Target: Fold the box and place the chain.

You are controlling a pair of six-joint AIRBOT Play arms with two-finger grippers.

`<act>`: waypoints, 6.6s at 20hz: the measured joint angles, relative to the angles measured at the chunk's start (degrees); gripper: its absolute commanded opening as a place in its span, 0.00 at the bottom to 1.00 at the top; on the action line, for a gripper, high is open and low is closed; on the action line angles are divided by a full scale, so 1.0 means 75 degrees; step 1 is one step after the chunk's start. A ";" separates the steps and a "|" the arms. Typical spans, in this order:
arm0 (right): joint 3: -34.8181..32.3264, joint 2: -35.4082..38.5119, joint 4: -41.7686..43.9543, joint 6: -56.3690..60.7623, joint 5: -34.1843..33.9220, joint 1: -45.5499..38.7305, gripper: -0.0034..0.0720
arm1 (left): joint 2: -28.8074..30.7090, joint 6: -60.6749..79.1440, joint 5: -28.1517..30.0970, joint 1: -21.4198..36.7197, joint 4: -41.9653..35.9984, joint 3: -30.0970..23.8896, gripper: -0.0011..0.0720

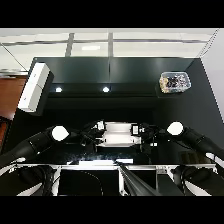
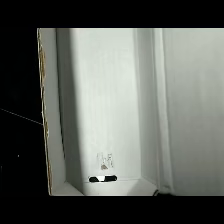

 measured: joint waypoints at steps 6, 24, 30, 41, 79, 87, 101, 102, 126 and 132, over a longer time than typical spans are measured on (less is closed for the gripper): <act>0.0000 0.0000 -0.0003 -0.0003 -0.0003 0.0000 0.60 | -0.0012 0.0353 0.0093 -0.0026 -0.0443 0.0000 0.23; 0.0000 0.0000 0.0000 0.0000 -0.0006 0.0000 0.60 | -0.0350 0.0437 0.1014 -0.0740 -0.1221 0.0000 0.43; 0.0000 0.0000 0.0003 0.0006 -0.0009 0.0000 0.60 | -0.0291 0.0417 0.0866 -0.0662 -0.1099 0.0050 0.05; 0.0000 0.0000 0.0003 0.0003 -0.0015 0.0000 0.60 | 0.1160 -0.6752 -0.1690 0.3713 0.2046 0.0052 0.05; 0.0000 0.0000 -0.0003 -0.0003 -0.0125 0.0000 0.60 | -0.0119 -0.6161 -0.2713 0.2445 -0.1545 -0.0038 0.97; 0.0000 0.0000 -0.0003 0.0000 -0.0128 0.0000 0.60 | -0.0122 -0.7536 -0.0833 0.0825 -0.0335 0.0595 0.96; 0.0000 0.0000 0.0000 0.0000 -0.0137 0.0000 0.60 | -0.0399 -0.9917 -0.0242 0.0009 0.1693 0.1014 0.96; 0.0000 0.0000 0.0000 0.0000 -0.0137 0.0000 0.60 | -0.0484 -0.9932 -0.0283 0.0000 0.1714 0.1090 0.96; 0.0000 0.0000 -0.0003 -0.0003 -0.0152 0.0000 0.60 | -0.2559 -1.6230 -0.3427 -0.2276 0.6254 0.4135 0.37; 0.0000 0.0000 -0.0009 -0.0003 -0.0152 0.0000 0.60 | -0.2669 -1.6553 -0.3491 -0.2328 0.6269 0.4191 0.19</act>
